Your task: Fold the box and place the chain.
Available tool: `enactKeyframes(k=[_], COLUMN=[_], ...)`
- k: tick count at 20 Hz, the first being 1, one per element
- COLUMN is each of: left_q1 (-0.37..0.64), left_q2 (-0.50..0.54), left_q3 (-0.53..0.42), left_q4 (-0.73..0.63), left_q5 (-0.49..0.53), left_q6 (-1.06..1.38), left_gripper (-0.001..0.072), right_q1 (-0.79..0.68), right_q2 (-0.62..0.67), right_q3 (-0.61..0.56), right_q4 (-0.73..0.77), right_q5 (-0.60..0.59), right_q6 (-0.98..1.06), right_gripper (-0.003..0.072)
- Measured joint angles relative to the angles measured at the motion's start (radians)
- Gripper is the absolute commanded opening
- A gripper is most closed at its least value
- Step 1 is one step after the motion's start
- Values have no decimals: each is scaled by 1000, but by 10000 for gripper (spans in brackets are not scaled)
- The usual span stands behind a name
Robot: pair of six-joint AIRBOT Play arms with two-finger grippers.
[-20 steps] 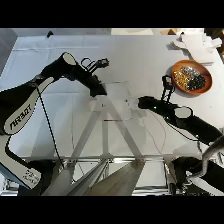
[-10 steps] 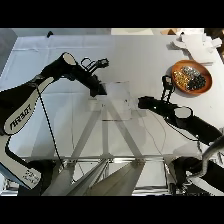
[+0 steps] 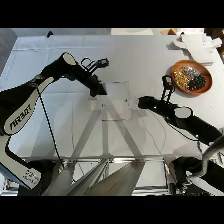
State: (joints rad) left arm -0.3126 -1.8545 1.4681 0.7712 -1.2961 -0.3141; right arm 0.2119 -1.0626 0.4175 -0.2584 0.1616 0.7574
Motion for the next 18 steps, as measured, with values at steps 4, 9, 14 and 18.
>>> enactKeyframes(k=[4, 9, 14, 18], left_q1=[0, -1, 1, -3], left_q2=[0, 5, 92, 219], left_q3=[0, 0, 0, -14], left_q4=[0, 3, 64, 157], left_q5=[0, -3, -80, -139], left_q6=[0, -3, -43, -88], left_gripper=[10, 5, -6, -7], right_q1=[0, 0, 0, 0], right_q2=[0, 6, 93, 196], right_q3=[0, 1, 11, 14], right_q4=[0, 0, 1, 1], right_q5=[-11, -18, -70, -187], right_q6=[0, 0, 0, -3], right_gripper=[88, 656, 655, 654])
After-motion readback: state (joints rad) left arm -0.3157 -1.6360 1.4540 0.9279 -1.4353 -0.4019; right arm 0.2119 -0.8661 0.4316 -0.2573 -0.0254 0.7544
